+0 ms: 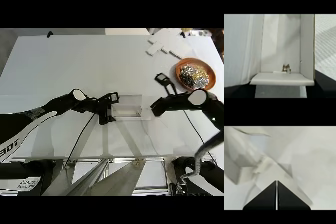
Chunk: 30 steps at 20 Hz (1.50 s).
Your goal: Fold the box and place the chain.
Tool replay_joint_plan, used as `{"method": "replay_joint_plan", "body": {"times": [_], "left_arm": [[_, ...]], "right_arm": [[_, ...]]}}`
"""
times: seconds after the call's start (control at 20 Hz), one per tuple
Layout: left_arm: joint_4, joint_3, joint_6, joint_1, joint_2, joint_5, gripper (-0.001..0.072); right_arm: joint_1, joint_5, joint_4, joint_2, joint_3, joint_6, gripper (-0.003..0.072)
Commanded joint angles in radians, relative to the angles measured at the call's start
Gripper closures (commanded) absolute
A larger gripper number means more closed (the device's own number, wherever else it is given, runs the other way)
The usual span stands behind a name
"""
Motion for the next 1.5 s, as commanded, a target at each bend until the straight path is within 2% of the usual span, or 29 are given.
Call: {"method": "replay_joint_plan", "body": {"times": [0.0,0.15,0.25,0.35,0.5,0.75,0.85,1.2,1.3,1.45], "left_arm": [[0.000,0.000,0.000,0.000,0.000,0.000,0.0697],[0.000,0.000,0.000,0.000,0.000,0.000,0.0697],[0.000,0.000,0.000,0.000,0.000,0.000,0.0697],[0.000,0.000,0.000,0.000,0.000,0.000,0.0697],[0.000,0.000,0.000,0.000,0.000,0.000,0.0697],[0.000,0.000,0.000,0.000,0.000,0.000,0.0697],[0.000,0.000,0.000,0.000,0.000,0.000,0.0697],[0.000,0.000,0.000,0.000,0.000,0.000,0.0697],[0.000,0.000,0.000,0.000,0.000,0.000,0.0697],[0.000,0.000,0.000,0.000,0.000,0.000,0.0697]], "right_arm": [[-0.190,0.037,-0.074,0.022,0.000,0.344,0.0671],[-0.310,0.039,-0.061,0.014,0.000,0.406,0.0671],[-0.317,0.058,-0.011,-0.023,0.000,0.404,0.0671],[-0.299,0.092,0.061,-0.082,0.000,0.372,0.0671],[-0.277,0.093,0.061,-0.159,0.000,0.370,0.0671],[-0.217,0.117,0.192,-0.230,-0.001,0.287,0.0672],[-0.161,0.102,0.193,-0.251,-0.001,0.287,0.0672],[-0.044,0.116,0.276,-0.234,-0.001,0.234,0.0668],[-0.044,0.116,0.272,-0.193,0.000,0.217,0.0587],[-0.044,0.135,0.270,-0.142,0.000,0.217,0.0564]]}}
